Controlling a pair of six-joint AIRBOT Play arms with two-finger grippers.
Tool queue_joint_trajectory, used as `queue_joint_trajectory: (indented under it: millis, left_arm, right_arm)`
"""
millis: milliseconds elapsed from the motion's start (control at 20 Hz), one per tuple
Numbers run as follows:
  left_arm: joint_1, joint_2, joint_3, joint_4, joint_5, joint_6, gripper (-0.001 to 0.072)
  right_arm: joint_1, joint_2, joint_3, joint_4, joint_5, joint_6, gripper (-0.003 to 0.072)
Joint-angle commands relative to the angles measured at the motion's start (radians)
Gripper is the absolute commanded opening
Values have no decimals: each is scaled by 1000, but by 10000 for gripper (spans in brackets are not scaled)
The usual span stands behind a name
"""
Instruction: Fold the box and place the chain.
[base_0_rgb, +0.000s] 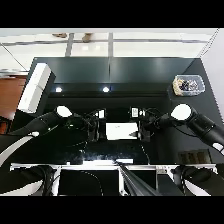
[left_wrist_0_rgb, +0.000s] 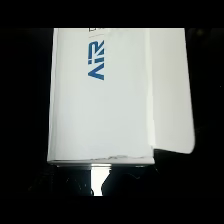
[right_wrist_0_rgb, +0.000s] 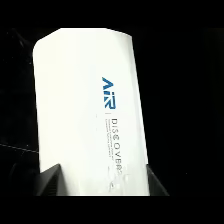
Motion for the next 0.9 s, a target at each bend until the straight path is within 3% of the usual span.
queue_joint_trajectory:
  millis: [0, 300, 350, 500, 550, 600, 850]
  left_arm:
    - [0, 0, 0, 0, 0, 0, 463]
    - [0, 0, 0, 0, 0, 0, 463]
    - [0, 0, 0, 0, 0, 0, 463]
    - [0, 0, 0, 0, 0, 0, 463]
    - [0, 0, 0, 0, 0, 0, 463]
    - [0, 0, 0, 0, 0, 0, 463]
    - [0, 0, 0, 0, 0, 0, 464]
  right_arm:
    - [26, 1, -1, -19, -14, 24, 478]
    - [26, 3, 20, -19, -26, 103, 474]
    - [26, 3, 26, -19, -25, 106, 405]
    - [26, 3, 30, -19, -27, 122, 394]
    - [26, 3, 30, -19, -25, 128, 245]
    - [26, 3, 30, -19, -25, 136, 188]
    - [26, 3, 30, -19, -20, 150, 186]
